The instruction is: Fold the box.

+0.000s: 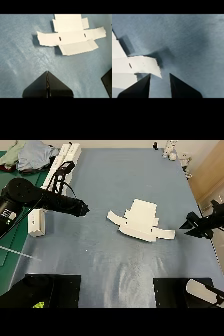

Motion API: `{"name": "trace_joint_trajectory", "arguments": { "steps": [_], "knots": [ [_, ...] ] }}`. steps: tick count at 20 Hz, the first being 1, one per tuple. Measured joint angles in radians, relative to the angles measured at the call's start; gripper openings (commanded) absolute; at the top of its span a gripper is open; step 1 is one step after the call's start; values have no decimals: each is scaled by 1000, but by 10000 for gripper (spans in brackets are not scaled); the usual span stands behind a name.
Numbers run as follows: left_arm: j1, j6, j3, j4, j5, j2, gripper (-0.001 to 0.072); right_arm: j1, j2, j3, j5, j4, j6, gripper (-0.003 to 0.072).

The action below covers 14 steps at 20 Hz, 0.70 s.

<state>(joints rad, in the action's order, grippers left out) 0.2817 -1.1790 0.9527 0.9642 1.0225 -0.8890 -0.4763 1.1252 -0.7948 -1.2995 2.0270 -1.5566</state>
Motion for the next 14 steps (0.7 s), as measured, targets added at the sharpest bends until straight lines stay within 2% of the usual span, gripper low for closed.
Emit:
{"name": "trace_joint_trajectory", "arguments": {
  "steps": [6,14],
  "knots": [
    [0,0,0,0,0,0,13,-108,119,84,-19,197,-271,357],
    [0,0,0,0,0,0,13,-83,213,101,-2,320,-434,356]
  ]
}}
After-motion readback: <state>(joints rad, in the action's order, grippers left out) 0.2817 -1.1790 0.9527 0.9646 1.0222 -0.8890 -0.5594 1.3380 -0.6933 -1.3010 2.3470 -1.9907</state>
